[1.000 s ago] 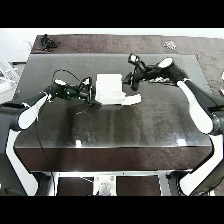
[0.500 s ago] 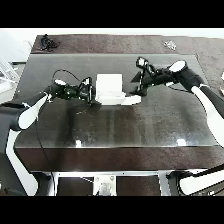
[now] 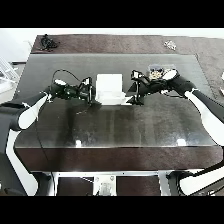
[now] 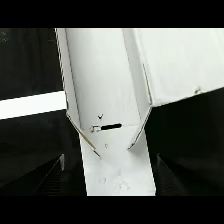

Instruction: Fold the box and place the chain.

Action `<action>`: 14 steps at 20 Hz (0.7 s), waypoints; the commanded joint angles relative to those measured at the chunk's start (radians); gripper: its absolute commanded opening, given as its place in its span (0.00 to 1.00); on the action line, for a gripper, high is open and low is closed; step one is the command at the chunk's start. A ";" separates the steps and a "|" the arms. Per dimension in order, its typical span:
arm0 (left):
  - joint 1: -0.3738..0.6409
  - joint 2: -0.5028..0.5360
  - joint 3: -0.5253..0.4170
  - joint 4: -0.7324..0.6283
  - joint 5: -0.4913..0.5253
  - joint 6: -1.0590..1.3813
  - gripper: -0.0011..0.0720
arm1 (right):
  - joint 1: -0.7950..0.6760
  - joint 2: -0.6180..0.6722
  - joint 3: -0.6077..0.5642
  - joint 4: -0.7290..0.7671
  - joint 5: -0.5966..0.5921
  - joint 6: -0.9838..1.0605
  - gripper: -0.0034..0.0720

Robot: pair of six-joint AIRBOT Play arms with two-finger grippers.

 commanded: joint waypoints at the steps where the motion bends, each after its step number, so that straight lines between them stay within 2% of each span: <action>1: 0.000 0.000 0.000 0.000 0.000 0.000 0.58 | 0.021 -0.018 -0.003 0.006 -0.005 -0.034 0.89; 2: 0.000 0.000 0.000 0.000 0.000 0.000 0.59 | 0.028 -0.022 -0.003 0.006 -0.009 -0.035 0.88; 4: 0.000 0.000 0.000 0.000 0.000 0.000 0.58 | 0.034 -0.029 -0.003 0.006 -0.017 -0.057 0.48; 8: 0.000 0.000 0.000 0.000 0.000 0.000 0.59 | 0.034 -0.033 -0.003 0.065 -0.047 -0.063 0.45; 9: 0.000 0.000 0.000 0.000 0.000 0.000 0.59 | 0.035 -0.033 -0.003 0.091 -0.048 -0.090 0.37; 10: 0.000 0.000 0.000 0.000 0.000 0.000 0.59 | 0.035 -0.034 -0.003 0.112 -0.051 -0.114 0.34; 12: 0.000 0.000 0.000 0.000 0.000 0.000 0.58 | 0.035 -0.038 -0.003 0.134 -0.054 -0.126 0.35; 13: 0.000 0.000 0.000 0.000 0.000 0.000 0.59 | 0.035 -0.038 -0.003 0.126 -0.042 -0.113 0.44; 14: 0.000 0.000 0.000 0.000 0.000 0.000 0.59 | 0.032 -0.037 -0.003 0.111 -0.009 -0.096 0.67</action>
